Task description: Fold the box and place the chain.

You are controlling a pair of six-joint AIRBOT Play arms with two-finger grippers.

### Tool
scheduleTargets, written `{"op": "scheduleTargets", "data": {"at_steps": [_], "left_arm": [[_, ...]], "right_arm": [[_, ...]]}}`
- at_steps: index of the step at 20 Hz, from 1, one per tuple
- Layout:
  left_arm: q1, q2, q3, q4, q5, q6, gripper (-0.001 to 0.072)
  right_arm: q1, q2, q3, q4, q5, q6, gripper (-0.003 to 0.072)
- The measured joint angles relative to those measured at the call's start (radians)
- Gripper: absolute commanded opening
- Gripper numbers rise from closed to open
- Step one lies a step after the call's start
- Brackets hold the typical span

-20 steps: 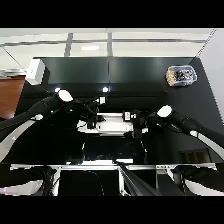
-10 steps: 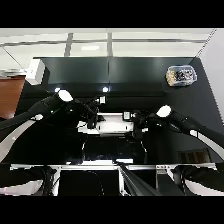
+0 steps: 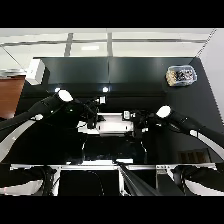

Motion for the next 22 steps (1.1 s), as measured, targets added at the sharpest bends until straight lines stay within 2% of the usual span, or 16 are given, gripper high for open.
{"op": "scheduleTargets", "data": {"at_steps": [11, 12, 13, 14, 15, 16, 17, 18, 22], "left_arm": [[0.000, 0.000, 0.000, 0.000, 0.000, 0.000, 0.0030], [0.000, 0.000, 0.000, 0.000, 0.000, 0.000, 0.0030], [0.000, 0.000, 0.000, -0.001, 0.000, 0.001, 0.0031], [0.000, 0.000, 0.000, -0.001, 0.000, 0.002, 0.0038], [0.000, 0.000, 0.000, -0.001, -0.001, -0.003, 0.0163], [0.000, 0.000, 0.000, -0.001, -0.007, -0.019, 0.0381], [0.000, 0.000, 0.000, -0.001, -0.007, -0.040, 0.0556], [0.001, 0.000, 0.001, -0.002, -0.010, -0.066, 0.0649], [0.018, 0.016, 0.032, 0.051, -0.048, -0.212, 0.0647]], "right_arm": [[0.005, 0.000, 0.001, -0.018, -0.007, 0.015, 0.0654], [0.005, 0.000, 0.001, -0.019, -0.007, 0.016, 0.0565], [0.005, 0.000, 0.001, -0.021, -0.008, 0.016, 0.0434], [0.005, 0.000, 0.001, -0.021, -0.008, 0.018, 0.0430], [0.005, 0.000, 0.001, -0.021, -0.008, 0.018, 0.0430], [0.005, 0.000, 0.001, -0.021, -0.008, 0.018, 0.0430], [0.005, 0.000, 0.001, -0.021, -0.008, 0.018, 0.0430], [0.005, 0.000, 0.001, -0.021, -0.008, 0.018, 0.0430], [0.005, 0.000, 0.001, -0.022, -0.007, 0.017, 0.0430]]}}
